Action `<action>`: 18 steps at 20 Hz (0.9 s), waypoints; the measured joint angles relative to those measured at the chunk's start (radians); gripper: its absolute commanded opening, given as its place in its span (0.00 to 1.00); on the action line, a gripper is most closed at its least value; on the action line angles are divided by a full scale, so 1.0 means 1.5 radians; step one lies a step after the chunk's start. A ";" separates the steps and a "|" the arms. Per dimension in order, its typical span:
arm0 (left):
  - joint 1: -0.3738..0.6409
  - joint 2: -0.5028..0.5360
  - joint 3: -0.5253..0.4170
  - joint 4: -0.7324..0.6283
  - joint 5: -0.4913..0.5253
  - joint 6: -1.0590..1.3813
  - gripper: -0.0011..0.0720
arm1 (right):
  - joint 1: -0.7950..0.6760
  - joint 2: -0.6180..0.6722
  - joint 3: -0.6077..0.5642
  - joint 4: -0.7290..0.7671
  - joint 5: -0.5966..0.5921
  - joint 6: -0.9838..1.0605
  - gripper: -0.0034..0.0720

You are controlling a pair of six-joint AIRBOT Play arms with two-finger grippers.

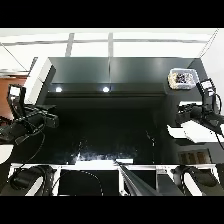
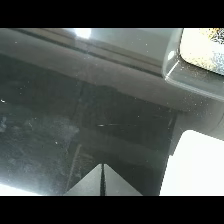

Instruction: Fold the box and place the chain.

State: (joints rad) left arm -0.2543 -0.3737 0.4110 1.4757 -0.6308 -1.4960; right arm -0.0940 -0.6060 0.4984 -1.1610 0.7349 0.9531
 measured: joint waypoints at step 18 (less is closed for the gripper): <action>0.000 0.000 0.000 -0.017 0.032 0.000 0.06 | 0.000 0.000 0.000 0.020 -0.003 0.000 0.06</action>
State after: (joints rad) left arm -0.2543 -0.3737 0.4107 1.4498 -0.5823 -1.4963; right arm -0.0940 -0.6060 0.4984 -1.1316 0.7307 0.9531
